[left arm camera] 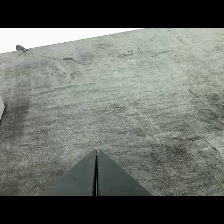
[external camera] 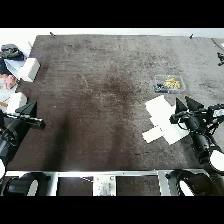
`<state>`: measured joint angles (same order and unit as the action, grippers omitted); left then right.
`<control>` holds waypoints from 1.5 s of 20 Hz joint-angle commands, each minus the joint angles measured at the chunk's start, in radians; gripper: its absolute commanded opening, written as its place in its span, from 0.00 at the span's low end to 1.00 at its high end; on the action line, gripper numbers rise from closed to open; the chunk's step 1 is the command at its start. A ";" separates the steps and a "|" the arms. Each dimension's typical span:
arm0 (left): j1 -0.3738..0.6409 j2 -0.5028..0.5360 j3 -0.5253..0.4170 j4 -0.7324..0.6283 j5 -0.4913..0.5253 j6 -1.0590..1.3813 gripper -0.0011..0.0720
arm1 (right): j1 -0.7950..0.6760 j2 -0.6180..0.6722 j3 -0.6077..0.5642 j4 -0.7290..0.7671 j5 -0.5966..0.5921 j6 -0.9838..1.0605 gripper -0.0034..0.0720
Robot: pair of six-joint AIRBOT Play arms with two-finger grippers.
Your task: Fold the box and place the chain.
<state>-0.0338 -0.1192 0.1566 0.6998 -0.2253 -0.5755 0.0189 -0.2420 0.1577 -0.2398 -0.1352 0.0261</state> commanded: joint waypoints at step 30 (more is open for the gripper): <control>0.000 0.001 -0.001 0.000 0.000 0.000 0.03 | -0.936 -1.162 1.206 -0.717 1.485 0.491 0.50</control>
<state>-0.0338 -0.1192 0.1562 0.6994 -0.2249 -0.5751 -0.8894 -1.2922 1.2339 -0.8021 1.1908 0.4854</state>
